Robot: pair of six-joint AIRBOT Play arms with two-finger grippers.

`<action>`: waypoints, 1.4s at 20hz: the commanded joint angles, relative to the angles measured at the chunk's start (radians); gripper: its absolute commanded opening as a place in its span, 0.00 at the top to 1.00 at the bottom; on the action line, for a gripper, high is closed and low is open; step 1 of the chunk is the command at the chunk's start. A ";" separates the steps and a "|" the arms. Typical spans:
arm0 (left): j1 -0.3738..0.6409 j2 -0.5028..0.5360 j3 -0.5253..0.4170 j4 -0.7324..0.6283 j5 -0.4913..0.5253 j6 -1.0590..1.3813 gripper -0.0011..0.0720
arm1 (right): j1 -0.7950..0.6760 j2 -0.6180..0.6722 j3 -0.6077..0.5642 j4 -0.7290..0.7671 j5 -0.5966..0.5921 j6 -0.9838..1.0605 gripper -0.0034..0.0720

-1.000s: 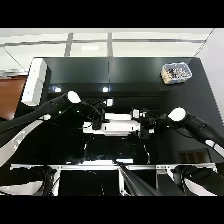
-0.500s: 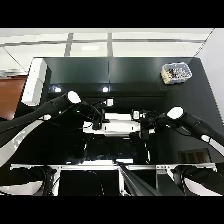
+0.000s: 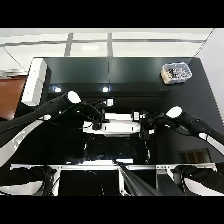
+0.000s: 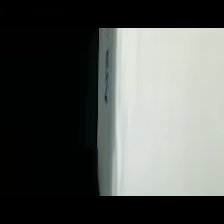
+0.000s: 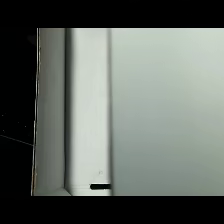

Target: Fold the box and place the chain.

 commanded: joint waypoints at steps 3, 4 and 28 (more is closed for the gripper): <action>0.001 -0.001 0.000 0.000 0.000 0.000 0.95 | 0.021 -0.008 0.005 -0.028 -0.020 0.023 0.04; 0.000 -0.001 0.000 0.000 0.000 0.000 0.95 | 0.025 -0.010 0.006 -0.029 -0.026 0.031 0.04; 0.001 -0.001 0.000 0.000 0.004 0.000 0.95 | 0.017 -0.016 0.013 -0.055 -0.043 0.089 0.04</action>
